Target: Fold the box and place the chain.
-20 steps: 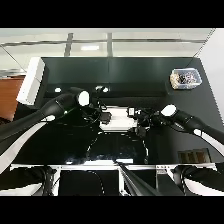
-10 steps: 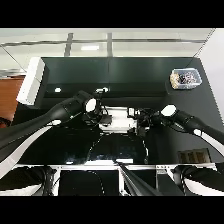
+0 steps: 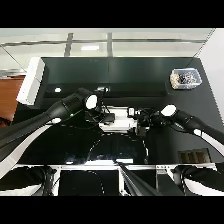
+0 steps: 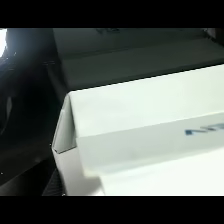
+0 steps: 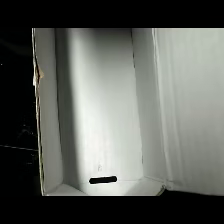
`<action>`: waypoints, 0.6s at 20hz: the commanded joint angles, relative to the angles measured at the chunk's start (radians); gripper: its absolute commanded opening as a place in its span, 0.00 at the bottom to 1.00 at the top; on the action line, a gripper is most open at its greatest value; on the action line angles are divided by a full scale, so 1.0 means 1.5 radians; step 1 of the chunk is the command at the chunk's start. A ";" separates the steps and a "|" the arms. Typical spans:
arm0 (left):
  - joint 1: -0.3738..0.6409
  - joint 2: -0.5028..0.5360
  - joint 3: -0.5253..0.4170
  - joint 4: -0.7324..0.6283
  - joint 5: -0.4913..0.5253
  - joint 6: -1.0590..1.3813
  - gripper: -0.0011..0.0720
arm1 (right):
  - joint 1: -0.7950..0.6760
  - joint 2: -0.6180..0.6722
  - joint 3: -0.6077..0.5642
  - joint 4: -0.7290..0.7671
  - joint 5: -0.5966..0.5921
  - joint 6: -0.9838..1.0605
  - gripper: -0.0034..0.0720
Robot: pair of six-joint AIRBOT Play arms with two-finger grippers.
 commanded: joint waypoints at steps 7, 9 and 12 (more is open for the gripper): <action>-0.018 -0.001 0.010 -0.004 0.015 0.011 0.50 | 0.000 0.000 0.000 0.000 0.001 0.001 0.70; -0.018 -0.004 0.010 -0.001 0.000 -0.003 0.50 | 0.000 0.000 0.000 0.000 0.001 0.000 0.70; -0.019 -0.011 0.010 0.003 -0.010 -0.008 0.46 | 0.000 0.000 0.000 0.000 0.001 0.000 0.70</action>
